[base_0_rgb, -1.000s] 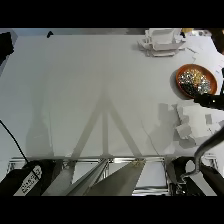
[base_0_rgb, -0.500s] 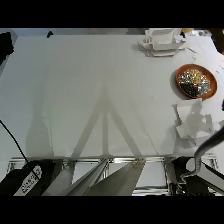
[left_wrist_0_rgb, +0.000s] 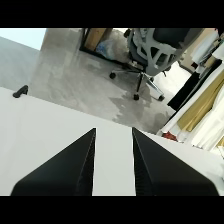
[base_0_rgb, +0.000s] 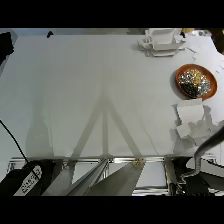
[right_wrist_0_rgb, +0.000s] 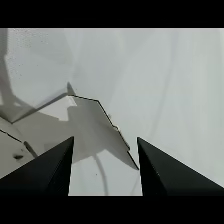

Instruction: Fold the box and place the chain.

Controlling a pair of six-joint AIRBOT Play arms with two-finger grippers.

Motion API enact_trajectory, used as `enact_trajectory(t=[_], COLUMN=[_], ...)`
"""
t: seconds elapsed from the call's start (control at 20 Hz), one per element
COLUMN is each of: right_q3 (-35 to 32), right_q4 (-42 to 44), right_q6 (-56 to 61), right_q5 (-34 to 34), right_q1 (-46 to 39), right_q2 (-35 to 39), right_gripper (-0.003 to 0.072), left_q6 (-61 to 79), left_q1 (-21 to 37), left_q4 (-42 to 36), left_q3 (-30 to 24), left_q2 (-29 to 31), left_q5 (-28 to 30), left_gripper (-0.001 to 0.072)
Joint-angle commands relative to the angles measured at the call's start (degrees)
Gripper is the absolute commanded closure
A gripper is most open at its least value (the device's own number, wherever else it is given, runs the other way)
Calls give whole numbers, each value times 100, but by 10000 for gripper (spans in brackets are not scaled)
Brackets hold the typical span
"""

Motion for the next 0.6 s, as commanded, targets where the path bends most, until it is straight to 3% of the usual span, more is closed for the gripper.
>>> enact_trajectory(t=[0.0, 0.2, 0.35, 0.55], right_q3=[15, 15, 15, 15], right_q4=[26, 48, 361, 957], right_q6=[-208, -494, -719, -741], right_q5=[79, 376, 498, 455], right_q1=[118, 127, 247, 1043], right_q2=[-286, -332, -173, 398], right_gripper=[304, 662, 664, 664], left_q6=[0, 0, 0, 0], left_q1=[0, 0, 0, 0], left_q4=[2, 2, 2, 2], left_q3=[-2, -2, -2, -2], left_q2=[-2, -2, -2, -2], left_q5=[2, 2, 2, 2], left_gripper=[449, 449, 449, 449])
